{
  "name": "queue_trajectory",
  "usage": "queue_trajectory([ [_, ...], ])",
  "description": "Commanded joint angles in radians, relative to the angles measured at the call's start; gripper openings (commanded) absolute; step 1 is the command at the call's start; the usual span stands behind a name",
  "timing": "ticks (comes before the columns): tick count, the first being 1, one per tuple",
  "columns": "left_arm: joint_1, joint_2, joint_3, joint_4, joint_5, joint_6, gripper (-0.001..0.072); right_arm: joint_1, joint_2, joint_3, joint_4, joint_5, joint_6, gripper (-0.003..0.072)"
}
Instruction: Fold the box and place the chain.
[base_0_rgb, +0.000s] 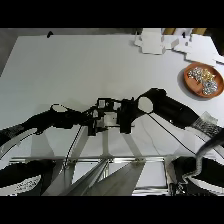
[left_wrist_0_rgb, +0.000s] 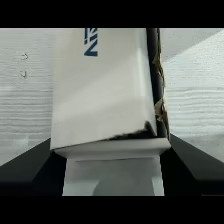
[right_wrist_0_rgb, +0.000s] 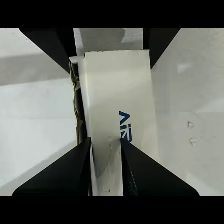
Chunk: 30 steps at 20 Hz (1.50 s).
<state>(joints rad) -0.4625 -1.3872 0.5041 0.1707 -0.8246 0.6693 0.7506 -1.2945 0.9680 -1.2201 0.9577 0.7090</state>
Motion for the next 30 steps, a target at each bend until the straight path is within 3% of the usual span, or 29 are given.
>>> queue_trajectory([
  [1,0.0,0.0,0.0,0.002,-0.003,0.002,0.0152,0.0,0.0,-0.02,0.025,-0.054,0.001,0.018],
  [4,0.0,0.0,0.0,0.002,-0.003,0.002,0.0152,0.0,0.0,-0.02,0.031,-0.023,0.0,0.0209],
  [6,0.0,0.0,0.0,0.002,-0.003,0.002,0.0152,0.0,0.013,-0.02,0.031,0.003,0.001,0.0418],
  [7,0.0,0.0,0.0,0.002,-0.003,0.002,0.0152,0.0,0.033,-0.02,0.031,0.0,0.001,0.0423],
  [12,0.0,0.0,0.0,0.002,-0.003,0.002,0.0152,-0.019,0.095,-0.021,0.042,-0.003,0.001,0.038],
  [14,0.0,0.0,0.0,0.002,-0.002,0.002,0.0152,-0.019,0.092,-0.032,0.047,-0.006,0.0,0.0254],
  [30,0.0,0.0,0.0,0.002,-0.003,0.002,0.0152,-0.019,0.093,-0.087,-0.039,0.018,-0.038,0.0247],
])
